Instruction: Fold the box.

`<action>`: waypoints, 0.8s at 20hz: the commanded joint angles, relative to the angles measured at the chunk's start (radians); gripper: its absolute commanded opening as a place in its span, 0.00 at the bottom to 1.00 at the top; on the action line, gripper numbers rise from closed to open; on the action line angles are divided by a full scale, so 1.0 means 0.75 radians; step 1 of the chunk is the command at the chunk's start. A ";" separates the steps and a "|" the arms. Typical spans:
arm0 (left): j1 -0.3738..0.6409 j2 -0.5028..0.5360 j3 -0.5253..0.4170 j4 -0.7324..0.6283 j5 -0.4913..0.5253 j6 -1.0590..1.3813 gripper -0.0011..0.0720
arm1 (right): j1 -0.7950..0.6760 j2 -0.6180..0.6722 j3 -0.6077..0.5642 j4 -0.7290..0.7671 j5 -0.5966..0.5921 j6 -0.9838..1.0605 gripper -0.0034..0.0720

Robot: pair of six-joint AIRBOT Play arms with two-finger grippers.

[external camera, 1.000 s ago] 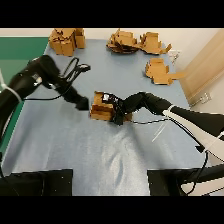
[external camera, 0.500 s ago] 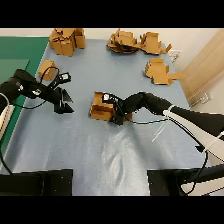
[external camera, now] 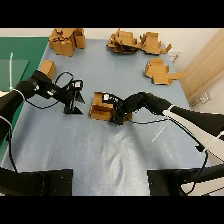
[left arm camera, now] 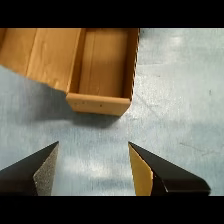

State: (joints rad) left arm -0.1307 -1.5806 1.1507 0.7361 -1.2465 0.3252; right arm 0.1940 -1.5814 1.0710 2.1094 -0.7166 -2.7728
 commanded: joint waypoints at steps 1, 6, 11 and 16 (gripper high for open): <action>-0.034 -0.045 0.003 -0.043 -0.023 0.046 0.97 | 0.001 -0.001 -0.001 0.001 0.000 0.001 0.63; -0.099 -0.070 0.003 -0.061 0.016 0.070 0.97 | 0.001 -0.001 -0.001 0.001 -0.001 0.001 0.63; -0.139 -0.129 0.003 -0.094 0.036 0.071 0.97 | 0.001 -0.001 -0.001 0.001 -0.001 0.000 0.63; -0.152 -0.131 0.003 -0.156 0.048 0.083 0.97 | 0.001 -0.001 -0.001 0.001 -0.001 0.000 0.63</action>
